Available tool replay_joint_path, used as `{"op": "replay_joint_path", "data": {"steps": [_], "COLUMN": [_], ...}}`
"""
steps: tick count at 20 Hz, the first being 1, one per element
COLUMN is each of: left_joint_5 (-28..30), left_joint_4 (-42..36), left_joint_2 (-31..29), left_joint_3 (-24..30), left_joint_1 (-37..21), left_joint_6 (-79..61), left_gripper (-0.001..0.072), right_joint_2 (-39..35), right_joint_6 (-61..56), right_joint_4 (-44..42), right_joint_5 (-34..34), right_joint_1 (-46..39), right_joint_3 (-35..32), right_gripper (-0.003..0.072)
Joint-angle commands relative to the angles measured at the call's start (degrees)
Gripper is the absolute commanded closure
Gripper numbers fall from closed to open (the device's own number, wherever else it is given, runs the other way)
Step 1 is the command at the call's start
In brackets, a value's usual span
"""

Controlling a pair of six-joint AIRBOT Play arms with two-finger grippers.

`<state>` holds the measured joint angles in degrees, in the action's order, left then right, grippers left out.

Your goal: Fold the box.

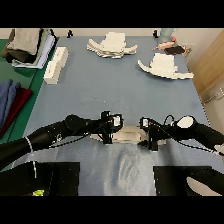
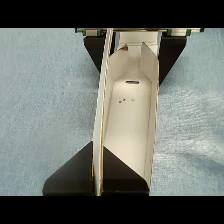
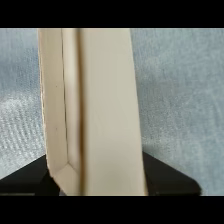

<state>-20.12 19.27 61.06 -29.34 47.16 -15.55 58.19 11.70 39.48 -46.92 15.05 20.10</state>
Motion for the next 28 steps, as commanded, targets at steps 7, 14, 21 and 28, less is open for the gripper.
{"op": "replay_joint_path", "data": {"steps": [7, 14, 21, 28], "left_joint_5": [0.0, 0.0, 0.0, 0.0], "left_joint_4": [0.0, 0.0, 0.0, 0.0], "left_joint_2": [0.0, 0.0, 0.0, 0.0], "left_joint_3": [0.0, 0.0, 0.0, 0.0], "left_joint_1": [0.0, 0.0, 0.0, 0.0], "left_joint_6": [0.0, 0.0, 0.0, 0.0], "left_gripper": [0.069, 0.069, 0.069, 0.0689], "right_joint_2": [0.0, 0.1, 0.1, 0.1], "right_joint_6": [1.0, 0.9, 0.9, 0.9], "right_joint_4": [-1.1, -0.5, -0.5, -0.8], "right_joint_5": [1.8, 1.1, 0.9, 0.9], "right_joint_1": [-0.1, 0.0, 0.3, 0.3], "right_joint_3": [1.7, 1.4, 1.4, 1.4], "right_gripper": [0.017, 0.0171, 0.0169, 0.0157]}}
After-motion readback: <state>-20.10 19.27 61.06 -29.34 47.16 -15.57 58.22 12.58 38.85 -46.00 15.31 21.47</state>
